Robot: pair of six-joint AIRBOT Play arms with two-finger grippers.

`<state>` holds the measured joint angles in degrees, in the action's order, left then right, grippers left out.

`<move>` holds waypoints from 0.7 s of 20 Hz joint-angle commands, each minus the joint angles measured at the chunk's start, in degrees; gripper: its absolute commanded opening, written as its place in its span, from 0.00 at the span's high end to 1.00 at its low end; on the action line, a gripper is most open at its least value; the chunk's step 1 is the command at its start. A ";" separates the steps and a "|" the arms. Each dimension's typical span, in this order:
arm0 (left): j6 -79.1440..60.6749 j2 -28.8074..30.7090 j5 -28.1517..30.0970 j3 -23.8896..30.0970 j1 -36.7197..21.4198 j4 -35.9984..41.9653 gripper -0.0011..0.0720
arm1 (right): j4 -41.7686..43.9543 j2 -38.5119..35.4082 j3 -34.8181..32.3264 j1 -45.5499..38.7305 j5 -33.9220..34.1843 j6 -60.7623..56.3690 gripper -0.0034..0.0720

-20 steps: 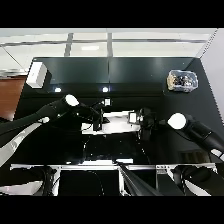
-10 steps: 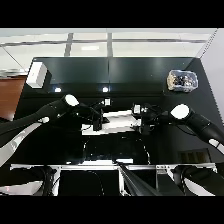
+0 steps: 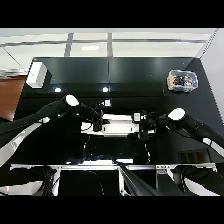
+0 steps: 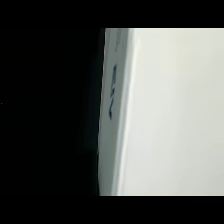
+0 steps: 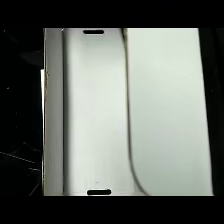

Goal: Fold the box and place the chain.

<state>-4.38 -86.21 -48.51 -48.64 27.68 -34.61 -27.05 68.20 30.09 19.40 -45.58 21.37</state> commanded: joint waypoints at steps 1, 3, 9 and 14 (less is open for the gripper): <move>0.07 -0.02 0.35 -0.04 0.02 0.13 0.95 | 0.85 1.44 -0.46 0.00 0.83 3.74 0.01; 0.07 -0.02 0.33 -0.04 0.02 0.13 0.95 | 0.85 2.58 -0.46 0.00 0.85 4.04 0.01; 0.09 -0.02 0.33 -0.04 0.02 0.13 0.95 | -0.61 2.93 -0.13 0.00 1.07 2.97 0.01; 0.09 -0.02 0.33 -0.04 0.02 0.13 0.95 | -3.48 3.52 0.52 0.07 1.05 -0.26 0.01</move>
